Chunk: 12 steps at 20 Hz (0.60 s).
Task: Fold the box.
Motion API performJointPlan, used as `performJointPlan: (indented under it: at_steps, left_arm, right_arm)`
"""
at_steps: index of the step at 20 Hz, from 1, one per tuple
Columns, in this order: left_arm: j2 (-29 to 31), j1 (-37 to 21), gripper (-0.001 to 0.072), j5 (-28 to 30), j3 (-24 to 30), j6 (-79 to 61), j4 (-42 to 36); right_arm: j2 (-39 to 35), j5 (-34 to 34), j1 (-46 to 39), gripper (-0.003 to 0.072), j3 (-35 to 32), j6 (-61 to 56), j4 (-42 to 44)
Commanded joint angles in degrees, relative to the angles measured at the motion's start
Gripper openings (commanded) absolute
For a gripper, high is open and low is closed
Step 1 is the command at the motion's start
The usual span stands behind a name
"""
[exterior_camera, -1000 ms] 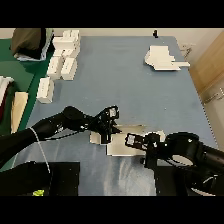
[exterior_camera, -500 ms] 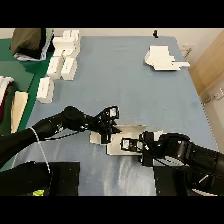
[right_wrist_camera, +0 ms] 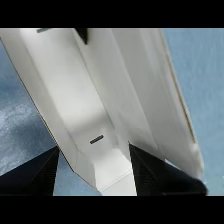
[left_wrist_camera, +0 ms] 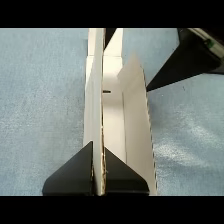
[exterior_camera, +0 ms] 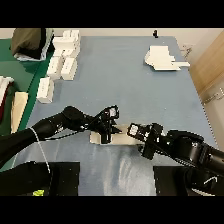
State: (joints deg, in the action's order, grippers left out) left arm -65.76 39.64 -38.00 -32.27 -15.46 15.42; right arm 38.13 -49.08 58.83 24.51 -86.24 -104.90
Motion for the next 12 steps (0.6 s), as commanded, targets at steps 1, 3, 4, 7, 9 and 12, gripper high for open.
performJointPlan:
  at_steps: [1,3,4,7,9,12]
  left_arm:
    - [0.0,0.0,0.0016,-0.1,0.0,-0.1,0.0]
    - [0.0,0.0,0.0016,-0.1,0.0,-0.1,0.0]
    - [0.0,0.0,0.0016,-0.1,0.0,-0.1,0.0]
    - [0.0,0.0,0.0016,-0.1,0.0,-0.1,0.0]
    - [0.0,0.0,0.0016,-0.1,0.0,-0.1,0.0]
    - [0.0,0.0,0.0016,-0.1,0.0,-0.1,0.0]
  right_arm:
    - [0.9,-0.9,-0.3,0.0658,0.1,-4.5,-2.1]
    - [1.1,-1.5,-0.3,0.0660,0.1,-6.1,-1.8]
    - [1.0,-2.4,-0.3,0.0674,0.1,-7.8,-1.8]
    - [0.2,-5.9,-0.3,0.0720,0.3,-9.7,-1.7]
    - [-1.5,-6.6,-0.3,0.0720,0.3,-9.7,-1.9]
    - [-4.0,-4.7,-0.3,0.0720,0.0,-1.5,-2.2]
